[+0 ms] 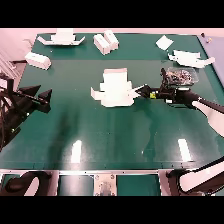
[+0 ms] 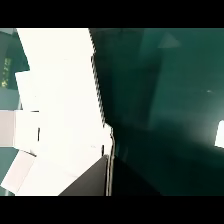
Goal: Fold the box and place the chain.
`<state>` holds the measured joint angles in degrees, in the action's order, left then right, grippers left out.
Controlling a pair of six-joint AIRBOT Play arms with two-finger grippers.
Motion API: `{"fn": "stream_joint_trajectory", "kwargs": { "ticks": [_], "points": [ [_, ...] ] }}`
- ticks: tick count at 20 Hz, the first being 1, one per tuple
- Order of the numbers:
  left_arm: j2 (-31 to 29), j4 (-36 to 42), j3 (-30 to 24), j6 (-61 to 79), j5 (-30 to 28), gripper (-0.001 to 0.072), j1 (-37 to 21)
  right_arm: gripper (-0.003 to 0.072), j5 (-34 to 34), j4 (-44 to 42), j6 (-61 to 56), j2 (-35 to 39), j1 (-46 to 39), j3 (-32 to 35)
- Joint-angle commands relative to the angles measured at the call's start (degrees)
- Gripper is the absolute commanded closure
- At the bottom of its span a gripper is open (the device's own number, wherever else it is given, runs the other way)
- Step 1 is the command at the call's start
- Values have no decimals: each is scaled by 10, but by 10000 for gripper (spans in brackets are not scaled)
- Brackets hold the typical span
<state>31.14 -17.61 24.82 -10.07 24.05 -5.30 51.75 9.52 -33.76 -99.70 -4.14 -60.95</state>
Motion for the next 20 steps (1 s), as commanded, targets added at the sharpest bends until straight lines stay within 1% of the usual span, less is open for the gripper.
{"fn": "stream_joint_trajectory", "kwargs": {
  "ticks": [1, 4, 6, 14, 15, 17, 20],
  "points": [
    [0, 0, 0, 0, 0, 214, 0, 682, -15, -6, 15, -1, 2, 2],
    [0, 0, 0, -5, 0, 215, 0, 682, -40, -23, 19, -1, 2, 18],
    [0, 0, 0, -5, 0, 214, 0, 682, -39, -51, 44, -1, 2, 33],
    [2, 0, 0, 0, 0, 215, 0, 681, -37, -61, 60, -1, 1, 32],
    [10, 0, 1, 0, -1, 215, 0, 681, -37, -61, 65, -1, 2, 30],
    [50, 0, 1, 1, 6, 214, 0, 682, -23, -60, 73, -1, 2, 22],
    [128, 15, 13, 29, 59, 214, 0, 681, -11, -52, 75, -1, 1, 14]
  ]
}}
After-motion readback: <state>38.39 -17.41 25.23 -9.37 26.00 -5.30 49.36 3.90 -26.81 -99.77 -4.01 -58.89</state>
